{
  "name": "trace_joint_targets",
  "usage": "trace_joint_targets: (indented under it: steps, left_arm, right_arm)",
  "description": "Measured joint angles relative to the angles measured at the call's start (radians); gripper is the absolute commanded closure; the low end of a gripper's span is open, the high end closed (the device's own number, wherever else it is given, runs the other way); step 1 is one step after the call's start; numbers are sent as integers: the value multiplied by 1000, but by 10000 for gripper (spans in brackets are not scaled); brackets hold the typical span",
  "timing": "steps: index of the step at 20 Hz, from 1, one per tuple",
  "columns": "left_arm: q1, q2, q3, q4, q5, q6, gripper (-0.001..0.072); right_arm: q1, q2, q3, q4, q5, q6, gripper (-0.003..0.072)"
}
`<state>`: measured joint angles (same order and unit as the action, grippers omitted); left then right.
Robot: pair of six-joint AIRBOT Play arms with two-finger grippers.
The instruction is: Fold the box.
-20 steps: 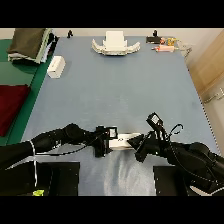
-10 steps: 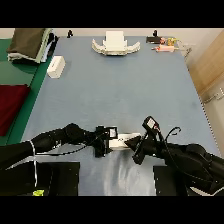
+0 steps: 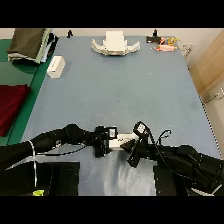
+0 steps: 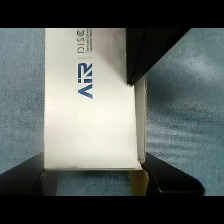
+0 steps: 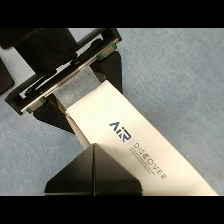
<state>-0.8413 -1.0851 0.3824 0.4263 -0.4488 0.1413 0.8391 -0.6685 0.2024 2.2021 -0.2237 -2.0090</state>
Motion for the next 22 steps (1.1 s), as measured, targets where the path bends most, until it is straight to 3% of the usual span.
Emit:
trace_joint_targets:
  steps: [15,22]
  left_arm:
    - [0,0,0,0,1,0,243]
    - [0,0,0,2,1,1,243]
  right_arm:
    - [3,-76,0,-1,4,0,686]
    - [3,13,0,-14,-35,0,684]
